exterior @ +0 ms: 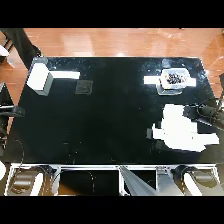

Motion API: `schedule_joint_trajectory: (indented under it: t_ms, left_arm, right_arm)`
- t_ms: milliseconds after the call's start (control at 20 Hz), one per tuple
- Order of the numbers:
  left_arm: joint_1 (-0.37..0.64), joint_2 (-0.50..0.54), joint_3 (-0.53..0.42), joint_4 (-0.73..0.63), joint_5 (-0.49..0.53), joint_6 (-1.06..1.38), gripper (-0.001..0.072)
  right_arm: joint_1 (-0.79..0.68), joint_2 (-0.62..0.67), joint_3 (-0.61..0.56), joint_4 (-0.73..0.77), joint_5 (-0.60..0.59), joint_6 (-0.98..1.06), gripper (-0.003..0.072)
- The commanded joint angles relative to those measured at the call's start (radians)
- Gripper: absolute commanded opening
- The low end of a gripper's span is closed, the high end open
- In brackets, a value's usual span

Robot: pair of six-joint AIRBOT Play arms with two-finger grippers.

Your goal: Fold the box and place the chain.

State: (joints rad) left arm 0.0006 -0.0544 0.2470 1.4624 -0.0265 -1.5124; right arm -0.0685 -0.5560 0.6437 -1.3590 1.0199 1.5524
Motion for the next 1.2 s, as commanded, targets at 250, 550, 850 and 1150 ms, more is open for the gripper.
schedule_joint_trajectory:
  t_ms: [250,550,850,1150]
  left_arm:
    - [-0.101,-0.097,0.000,-0.279,-0.320,-0.029,0.0027]
    - [-0.143,-0.209,0.096,-0.291,-0.403,-0.024,0.0645]
    - [-0.144,-0.489,0.380,-0.271,-0.735,0.024,0.0644]
    - [-0.143,-0.658,0.463,-0.285,-0.820,0.024,0.0644]
  right_arm:
    - [0.000,-0.026,-0.001,-0.005,-0.026,0.010,0.0698]
    - [-0.050,-0.084,0.017,-0.168,0.026,0.131,0.0698]
    - [-0.360,-0.148,0.153,-0.293,0.085,0.113,0.0698]
    - [-0.632,-0.278,0.154,-0.262,0.099,0.153,0.0698]
